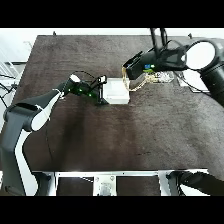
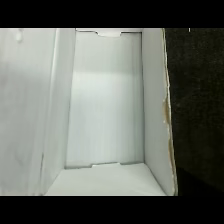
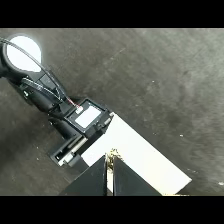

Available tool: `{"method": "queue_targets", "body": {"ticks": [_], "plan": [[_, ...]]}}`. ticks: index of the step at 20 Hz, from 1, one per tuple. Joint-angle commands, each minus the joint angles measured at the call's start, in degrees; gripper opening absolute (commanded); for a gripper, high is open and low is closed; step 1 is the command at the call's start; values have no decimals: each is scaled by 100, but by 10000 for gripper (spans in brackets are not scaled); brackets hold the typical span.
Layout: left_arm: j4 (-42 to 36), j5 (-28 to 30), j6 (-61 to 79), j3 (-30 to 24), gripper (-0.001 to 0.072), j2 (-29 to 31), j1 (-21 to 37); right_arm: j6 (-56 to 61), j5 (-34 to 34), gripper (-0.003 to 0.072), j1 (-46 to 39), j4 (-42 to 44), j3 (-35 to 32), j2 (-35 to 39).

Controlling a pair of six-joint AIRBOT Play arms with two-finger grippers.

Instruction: Fold the box and place the chain.

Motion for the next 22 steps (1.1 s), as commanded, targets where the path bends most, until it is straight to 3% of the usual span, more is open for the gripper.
{"method": "queue_targets", "body": {"ticks": [1, 5, 8, 9, 10, 11, 17, 22], "plan": [[0, 2, 0, 0, 401, 2, 2, -11, -713, 11, 39, 350, -498, -282], [0, 2, 2, 0, 401, 2, 2, -308, -1620, 12, 52, 962, -1095, -1150], [0, 2, 2, 0, 401, 2, 2, -308, -2212, 28, 50, 1034, -1165, -1899], [0, 2, 2, 0, 401, 2, 2, -310, -2284, 192, 35, 1032, -1165, -1998], [0, 2, 2, 0, 401, 2, 2, -308, -2271, 444, -11, 1032, -1165, -1980], [0, 4, 2, 0, 401, 2, 2, -308, -2218, 487, -74, 997, -1165, -1853], [2, 4, 2, 0, 401, 2, 2, -219, -1578, 485, -1340, 686, -1266, -743], [0, 7, 2, 0, 401, 2, 2, 280, -1707, 516, -2673, 859, -1451, -1071]]}}
